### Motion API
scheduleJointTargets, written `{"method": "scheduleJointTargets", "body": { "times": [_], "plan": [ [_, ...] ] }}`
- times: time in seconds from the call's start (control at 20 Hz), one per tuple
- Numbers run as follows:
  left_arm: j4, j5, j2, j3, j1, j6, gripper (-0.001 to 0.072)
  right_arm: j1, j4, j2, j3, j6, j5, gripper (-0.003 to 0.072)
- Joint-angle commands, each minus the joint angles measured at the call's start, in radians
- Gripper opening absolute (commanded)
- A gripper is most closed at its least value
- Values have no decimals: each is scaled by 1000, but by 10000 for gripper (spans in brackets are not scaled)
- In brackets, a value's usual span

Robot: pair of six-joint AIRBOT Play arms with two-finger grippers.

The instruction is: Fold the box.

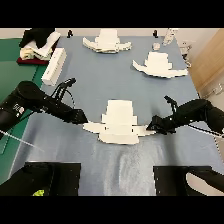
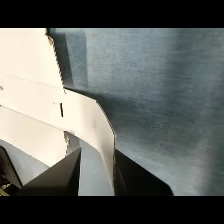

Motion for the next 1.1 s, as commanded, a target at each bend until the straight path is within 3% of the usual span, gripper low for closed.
{"method": "scheduleJointTargets", "body": {
  "times": [0.0, 0.25, 0.35, 0.7, 0.75, 0.85, 1.05],
  "plan": [
    [-31, 7, -22, -1, 1, 8, 345, 34, 27, 1, -5, -27, 36, 291],
    [-60, -1, -71, -1, 2, 11, 353, 95, 48, 1, 48, -55, 54, 257],
    [-61, -1, -82, -1, 2, 20, 353, 109, 50, 1, 56, -66, 53, 146],
    [-70, -14, -87, 7, 8, 29, 353, 120, 49, -2, 55, -72, 61, 146],
    [-80, -16, -87, 8, 16, 30, 354, 120, 48, -2, 55, -73, 77, 145],
    [-116, -27, -87, 9, 48, 51, 354, 120, 48, -2, 55, -92, 125, 0],
    [-208, -95, -130, 9, 155, 90, 353, 120, 49, 8, 53, -153, 141, -1]
  ]
}}
